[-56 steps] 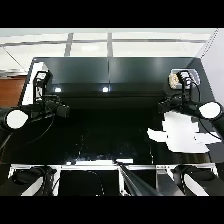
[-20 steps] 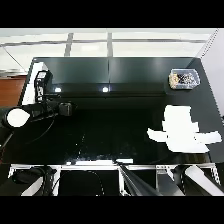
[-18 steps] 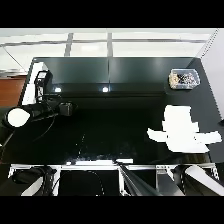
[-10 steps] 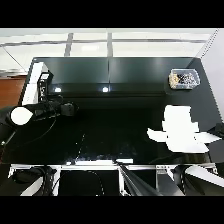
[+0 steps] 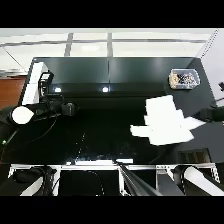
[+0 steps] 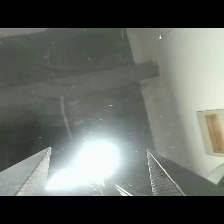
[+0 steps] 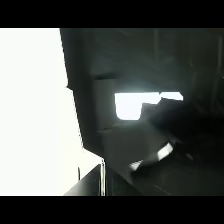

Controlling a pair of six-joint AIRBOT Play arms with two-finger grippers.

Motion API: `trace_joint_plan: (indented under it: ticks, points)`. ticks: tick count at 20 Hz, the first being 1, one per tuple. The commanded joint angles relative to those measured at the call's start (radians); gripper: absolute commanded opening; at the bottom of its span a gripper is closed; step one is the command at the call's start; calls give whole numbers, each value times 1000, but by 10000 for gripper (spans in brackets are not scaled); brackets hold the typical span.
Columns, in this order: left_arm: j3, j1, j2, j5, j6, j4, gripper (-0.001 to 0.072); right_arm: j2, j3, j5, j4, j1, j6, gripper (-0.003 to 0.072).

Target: Fold the box and place the chain.

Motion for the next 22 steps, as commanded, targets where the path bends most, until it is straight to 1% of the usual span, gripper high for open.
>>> trace_joint_plan:
  ticks: [1,3,4,6,7,8,10,11,13,15,17,19,20,21,22]
  points:
    - [0,-19,-8,-6,12,-60,699,125,-96,-103,251,228,75,18]
    - [2,-43,-42,-6,40,-134,699,202,-202,-311,311,370,101,18]
    - [7,-52,-72,-9,93,-207,699,219,-262,-410,355,443,122,18]
    - [44,-58,-161,-40,196,-351,699,220,-359,-553,464,588,122,19]
    - [79,-55,-219,-70,227,-403,699,220,-390,-631,488,665,119,18]
    - [121,-47,-279,-98,236,-433,699,219,-402,-692,480,729,119,19]
    - [212,-21,-411,-147,262,-511,699,219,-404,-783,475,813,119,19]
    - [255,-10,-481,-180,287,-578,699,219,-404,-800,477,832,119,19]
    - [324,0,-601,-258,320,-663,699,219,-404,-777,475,840,119,19]
    - [371,0,-687,-325,348,-675,699,219,-404,-762,476,842,119,19]
    - [410,0,-766,-432,473,-769,699,219,-404,-755,476,842,119,19]
    - [458,-4,-842,-501,518,-871,697,219,-404,-743,475,842,119,19]
    - [498,-8,-880,-536,516,-863,675,219,-404,-740,473,842,119,19]
    - [543,-16,-913,-577,516,-821,663,219,-404,-743,470,842,119,19]
    - [594,-27,-945,-624,518,-758,546,219,-404,-751,459,842,119,19]
